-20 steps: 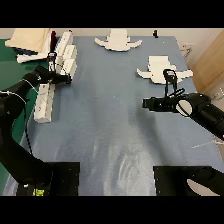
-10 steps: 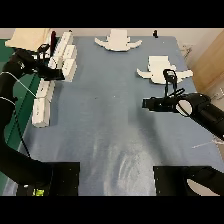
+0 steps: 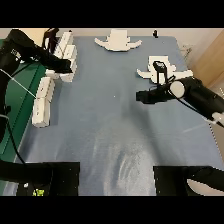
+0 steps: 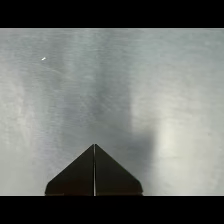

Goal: Fold the box.

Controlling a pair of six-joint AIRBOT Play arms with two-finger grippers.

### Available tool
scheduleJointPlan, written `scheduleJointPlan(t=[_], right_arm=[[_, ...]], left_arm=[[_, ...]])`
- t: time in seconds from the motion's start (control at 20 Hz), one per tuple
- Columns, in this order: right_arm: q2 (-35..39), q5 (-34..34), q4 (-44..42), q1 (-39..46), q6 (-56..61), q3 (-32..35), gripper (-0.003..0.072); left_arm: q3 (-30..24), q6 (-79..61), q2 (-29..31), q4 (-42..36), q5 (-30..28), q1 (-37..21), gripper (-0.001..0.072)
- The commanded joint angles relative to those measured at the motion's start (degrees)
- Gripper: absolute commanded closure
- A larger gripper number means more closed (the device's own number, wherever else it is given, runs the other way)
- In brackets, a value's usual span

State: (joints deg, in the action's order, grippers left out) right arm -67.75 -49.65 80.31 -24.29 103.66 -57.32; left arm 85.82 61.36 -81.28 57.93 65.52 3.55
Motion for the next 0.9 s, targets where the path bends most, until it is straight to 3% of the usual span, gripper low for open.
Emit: scheduleJointPlan(t=[0.0,0.2,0.35,0.45,0.6,0.85], right_arm=[[-9.29,-9.16,-5.53,0.0,-3.32,-11.96,0.0684],[-15.3,-10.75,-11.87,-0.04,-3.89,-18.14,0.0683],[-15.85,-10.34,-17.35,-0.04,-3.67,-18.18,0.0683],[-15.85,-10.45,-17.79,-0.02,-3.65,-18.18,0.0683],[-15.85,-10.47,-17.7,0.02,-3.65,-18.18,0.0683],[-15.85,-10.43,-17.7,0.02,-3.65,-18.18,0.0683]], left_arm=[[-9.66,1.99,8.98,2.49,-5.88,7.87,0.0699],[-26.1,5.14,19.93,2.95,-13.94,15.43,0.0699],[-33.64,6.99,25.11,2.97,-18.97,18.97,0.0698],[-35.8,7.13,26.64,2.91,-18.49,19.69,0.0693],[-35.95,8.13,26.73,1.53,-12.2,19.69,0.0693],[-35.93,8.11,26.73,1.49,-11.96,19.69,0.0693]])
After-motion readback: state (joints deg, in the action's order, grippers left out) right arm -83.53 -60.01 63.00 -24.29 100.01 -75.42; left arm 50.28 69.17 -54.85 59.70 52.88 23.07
